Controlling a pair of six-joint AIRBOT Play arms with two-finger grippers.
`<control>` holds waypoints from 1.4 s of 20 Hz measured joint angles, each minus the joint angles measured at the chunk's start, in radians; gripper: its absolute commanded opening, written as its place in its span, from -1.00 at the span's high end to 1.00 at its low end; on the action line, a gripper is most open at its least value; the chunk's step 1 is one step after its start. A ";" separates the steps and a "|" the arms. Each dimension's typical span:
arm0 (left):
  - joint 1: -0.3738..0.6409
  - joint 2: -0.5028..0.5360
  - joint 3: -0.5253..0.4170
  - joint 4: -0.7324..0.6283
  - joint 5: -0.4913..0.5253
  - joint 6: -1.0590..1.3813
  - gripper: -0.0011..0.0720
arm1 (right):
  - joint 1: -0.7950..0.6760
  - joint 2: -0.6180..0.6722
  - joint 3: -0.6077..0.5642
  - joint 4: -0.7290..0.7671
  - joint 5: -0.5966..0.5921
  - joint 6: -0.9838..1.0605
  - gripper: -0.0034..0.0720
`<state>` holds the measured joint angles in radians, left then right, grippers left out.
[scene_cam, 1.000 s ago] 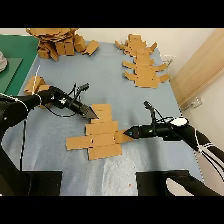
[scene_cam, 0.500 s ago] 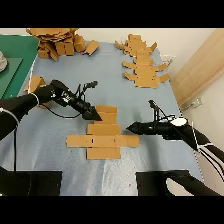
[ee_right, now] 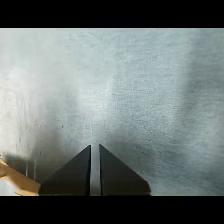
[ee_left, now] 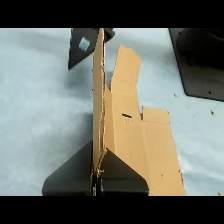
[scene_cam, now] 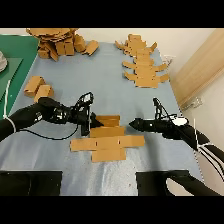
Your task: Fold the box.
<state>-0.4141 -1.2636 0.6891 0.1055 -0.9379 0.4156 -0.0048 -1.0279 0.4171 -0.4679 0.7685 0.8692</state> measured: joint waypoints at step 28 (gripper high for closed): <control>-0.142 0.119 -0.131 -0.092 0.286 0.326 0.93 | 0.000 0.000 0.000 0.031 -0.070 0.002 0.67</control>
<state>-0.5564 -1.1442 0.5583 0.0135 -0.6518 0.7414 -0.0048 -1.0283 0.4171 -0.4374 0.6987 0.8711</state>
